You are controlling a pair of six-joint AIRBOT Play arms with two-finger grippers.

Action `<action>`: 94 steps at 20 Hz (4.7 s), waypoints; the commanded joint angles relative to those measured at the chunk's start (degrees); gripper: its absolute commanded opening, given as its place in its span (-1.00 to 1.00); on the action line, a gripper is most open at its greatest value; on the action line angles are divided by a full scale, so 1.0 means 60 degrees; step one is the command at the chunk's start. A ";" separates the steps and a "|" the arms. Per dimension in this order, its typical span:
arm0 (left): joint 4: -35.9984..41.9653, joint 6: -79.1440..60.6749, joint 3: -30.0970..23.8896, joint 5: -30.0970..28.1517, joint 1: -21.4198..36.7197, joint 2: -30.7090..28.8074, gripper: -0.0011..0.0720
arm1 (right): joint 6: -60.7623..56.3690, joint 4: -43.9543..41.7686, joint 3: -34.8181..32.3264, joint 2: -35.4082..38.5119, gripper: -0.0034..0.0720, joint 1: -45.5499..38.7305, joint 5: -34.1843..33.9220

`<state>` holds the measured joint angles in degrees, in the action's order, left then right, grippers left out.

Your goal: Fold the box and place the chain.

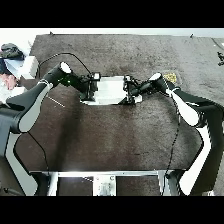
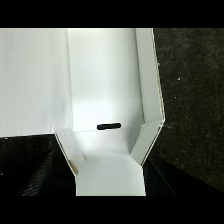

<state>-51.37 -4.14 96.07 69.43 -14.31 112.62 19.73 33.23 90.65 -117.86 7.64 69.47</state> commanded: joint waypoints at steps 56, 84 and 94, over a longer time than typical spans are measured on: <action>0.2164 -0.0812 -0.0685 -0.0025 0.0208 0.0171 -0.52 | -0.0004 -0.0004 0.0011 0.0000 -0.02 0.0004 0.0000; 0.1854 0.8812 -0.4368 -0.1297 0.3096 -0.3271 -0.95 | -0.0004 -0.0004 0.0011 0.0000 -0.02 0.0004 -0.0004; 0.3435 0.9187 -0.5431 -0.2157 0.3024 -0.2714 -0.94 | -0.0004 -0.0004 0.0011 0.0000 -0.02 0.0004 -0.0004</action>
<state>-33.52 50.57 64.62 57.45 4.03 94.83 19.73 33.21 90.65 -117.86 7.64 69.45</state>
